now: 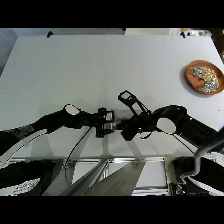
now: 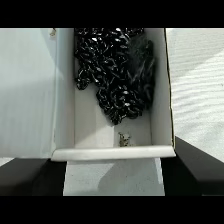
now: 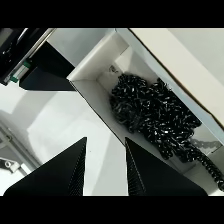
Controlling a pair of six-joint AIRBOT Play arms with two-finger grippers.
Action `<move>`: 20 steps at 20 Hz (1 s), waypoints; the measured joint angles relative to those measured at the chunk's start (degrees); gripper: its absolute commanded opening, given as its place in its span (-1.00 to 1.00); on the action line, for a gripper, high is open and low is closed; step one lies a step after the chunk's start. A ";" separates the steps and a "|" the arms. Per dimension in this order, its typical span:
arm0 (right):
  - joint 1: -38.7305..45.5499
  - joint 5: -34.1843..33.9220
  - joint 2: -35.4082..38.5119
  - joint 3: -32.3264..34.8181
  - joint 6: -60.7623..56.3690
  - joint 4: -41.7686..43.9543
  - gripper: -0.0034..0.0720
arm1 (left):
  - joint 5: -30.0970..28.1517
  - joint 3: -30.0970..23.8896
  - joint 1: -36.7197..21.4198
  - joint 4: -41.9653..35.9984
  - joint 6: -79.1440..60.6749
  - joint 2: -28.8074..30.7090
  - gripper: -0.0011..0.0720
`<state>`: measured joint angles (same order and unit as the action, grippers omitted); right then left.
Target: Fold the box and place the chain.
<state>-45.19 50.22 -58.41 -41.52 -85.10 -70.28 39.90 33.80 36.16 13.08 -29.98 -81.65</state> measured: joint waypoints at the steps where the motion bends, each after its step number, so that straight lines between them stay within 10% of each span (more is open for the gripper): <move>1: -0.04 0.46 -0.13 -0.42 -0.02 -0.20 -0.18 | 0.00 0.00 0.00 0.00 0.00 0.00 -0.39; 11: 5.33 18.88 8.66 -6.93 7.23 -24.26 -0.49 | 0.00 0.00 0.00 0.00 0.00 0.00 -0.39; 20: 25.22 21.84 4.02 -2.71 41.70 -9.01 -0.35 | 0.00 0.00 0.00 0.00 0.00 0.00 -0.39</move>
<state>-19.97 72.05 -54.39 -44.23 -43.40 -79.29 39.90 33.80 36.16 13.08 -29.98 -81.65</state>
